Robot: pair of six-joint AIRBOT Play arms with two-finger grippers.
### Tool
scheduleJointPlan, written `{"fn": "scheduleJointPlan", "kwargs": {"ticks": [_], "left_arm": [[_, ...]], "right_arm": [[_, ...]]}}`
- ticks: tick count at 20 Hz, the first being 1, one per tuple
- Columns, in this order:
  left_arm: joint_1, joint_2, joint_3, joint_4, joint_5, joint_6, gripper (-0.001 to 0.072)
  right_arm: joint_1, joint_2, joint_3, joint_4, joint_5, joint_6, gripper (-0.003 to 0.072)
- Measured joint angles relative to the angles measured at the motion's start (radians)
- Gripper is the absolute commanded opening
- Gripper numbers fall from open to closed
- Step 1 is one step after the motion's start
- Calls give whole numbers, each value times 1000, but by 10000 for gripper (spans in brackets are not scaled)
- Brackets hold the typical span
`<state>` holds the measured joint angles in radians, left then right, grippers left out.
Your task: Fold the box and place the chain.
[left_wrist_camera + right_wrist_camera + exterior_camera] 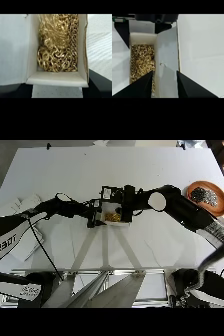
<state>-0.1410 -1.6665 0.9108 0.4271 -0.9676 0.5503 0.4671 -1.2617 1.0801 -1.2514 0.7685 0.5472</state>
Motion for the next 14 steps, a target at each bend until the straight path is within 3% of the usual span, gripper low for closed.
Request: {"fn": "scheduleJointPlan", "kwargs": {"ticks": [14], "left_arm": [[0,0,0,0,-1,0,17]], "right_arm": [[0,182,0,-125,79,114,329]]}}
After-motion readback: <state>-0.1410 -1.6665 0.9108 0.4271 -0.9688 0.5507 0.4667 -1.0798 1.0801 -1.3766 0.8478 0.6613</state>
